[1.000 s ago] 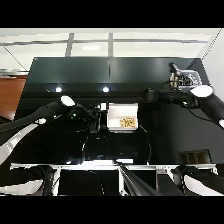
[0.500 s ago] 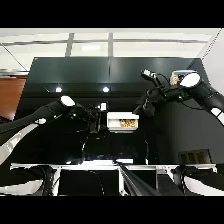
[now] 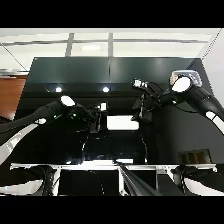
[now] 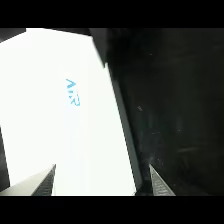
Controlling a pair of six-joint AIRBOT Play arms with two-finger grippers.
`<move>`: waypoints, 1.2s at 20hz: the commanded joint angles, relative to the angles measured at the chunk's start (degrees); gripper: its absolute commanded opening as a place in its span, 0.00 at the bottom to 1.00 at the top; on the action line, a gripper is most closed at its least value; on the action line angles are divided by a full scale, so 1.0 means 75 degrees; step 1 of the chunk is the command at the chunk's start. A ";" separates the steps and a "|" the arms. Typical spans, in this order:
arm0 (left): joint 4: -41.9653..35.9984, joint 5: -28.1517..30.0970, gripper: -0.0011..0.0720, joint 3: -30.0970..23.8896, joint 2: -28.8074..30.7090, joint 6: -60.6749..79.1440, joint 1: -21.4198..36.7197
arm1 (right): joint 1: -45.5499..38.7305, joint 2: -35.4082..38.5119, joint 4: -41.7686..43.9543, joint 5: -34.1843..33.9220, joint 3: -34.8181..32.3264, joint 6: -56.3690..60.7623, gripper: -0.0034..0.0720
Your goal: Fold the box and place the chain.
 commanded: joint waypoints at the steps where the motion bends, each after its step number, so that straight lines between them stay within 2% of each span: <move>1: 0.0000 0.0000 0.56 0.0003 -0.0006 0.0000 -0.0003 | 0.0146 0.0055 -0.0242 0.0245 -0.0009 0.0020 0.91; 5: 0.0003 0.0003 0.56 0.0003 -0.0006 0.0000 -0.0003 | 0.0277 0.0393 -0.0565 0.0274 -0.0280 0.0402 0.91; 8: 0.0003 0.0003 0.56 0.0003 -0.0006 0.0000 -0.0003 | 0.0577 0.0562 -0.0565 -0.0414 -0.0854 0.0294 0.91; 11: 0.0003 -0.0006 0.56 0.0003 -0.0006 0.0000 -0.0003 | 0.0866 0.0571 -0.0542 -0.1070 -0.0944 0.0067 0.91; 22: 0.0003 -0.0012 0.56 0.0003 -0.0006 0.0000 -0.0003 | 0.0877 0.0641 -0.0082 -0.1081 -0.0927 0.0058 0.91; 24: 0.0003 -0.0012 0.56 0.0003 -0.0006 0.0000 -0.0003 | 0.0877 0.0638 -0.0079 -0.1096 -0.0927 0.0058 0.53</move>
